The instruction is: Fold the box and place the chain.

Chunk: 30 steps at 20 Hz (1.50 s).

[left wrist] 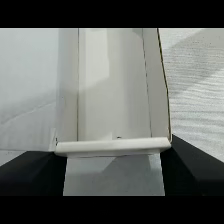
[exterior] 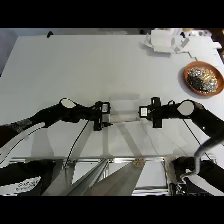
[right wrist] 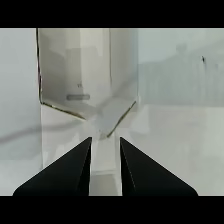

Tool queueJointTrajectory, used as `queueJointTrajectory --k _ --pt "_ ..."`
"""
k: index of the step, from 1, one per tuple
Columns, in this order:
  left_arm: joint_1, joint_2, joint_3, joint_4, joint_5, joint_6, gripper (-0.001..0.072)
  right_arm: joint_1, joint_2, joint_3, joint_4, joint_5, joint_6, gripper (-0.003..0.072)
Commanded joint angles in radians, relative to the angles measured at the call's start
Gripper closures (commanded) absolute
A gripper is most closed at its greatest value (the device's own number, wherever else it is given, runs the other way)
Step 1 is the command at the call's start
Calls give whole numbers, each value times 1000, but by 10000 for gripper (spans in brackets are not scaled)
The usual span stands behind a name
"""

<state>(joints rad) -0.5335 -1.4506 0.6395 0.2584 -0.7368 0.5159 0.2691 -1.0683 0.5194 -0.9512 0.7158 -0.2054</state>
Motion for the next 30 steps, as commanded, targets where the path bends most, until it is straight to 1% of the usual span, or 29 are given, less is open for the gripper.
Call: queueJointTrajectory --k 1,7,11,14,17,20,21,22,23,24,28,30 --pt "0 0 0 0 0 0 597 0 -27 0 108 11 -70 480" --pt "0 0 0 0 0 0 597 0 -27 0 152 78 -89 486" --pt "0 0 0 0 0 0 597 0 -27 0 198 80 -89 486" --pt "0 0 0 0 0 0 597 0 -32 -1 279 63 -92 486" --pt "0 0 0 0 0 0 597 27 -46 -3 281 40 -92 487" --pt "0 0 0 0 0 0 597 71 -53 -15 280 -28 -92 486" --pt "0 0 0 0 0 0 597 79 -65 -15 278 -31 -92 483" --pt "0 0 0 0 0 0 597 79 -79 -15 279 -29 -92 470" --pt "0 0 0 0 0 0 597 79 -95 -15 279 -28 -90 402" --pt "0 0 0 0 0 0 597 79 -110 -15 278 -28 -87 368" --pt "0 0 0 0 0 0 597 79 -118 -15 276 -27 -75 364" --pt "0 0 0 0 0 0 597 79 -97 -15 260 -28 -45 364"
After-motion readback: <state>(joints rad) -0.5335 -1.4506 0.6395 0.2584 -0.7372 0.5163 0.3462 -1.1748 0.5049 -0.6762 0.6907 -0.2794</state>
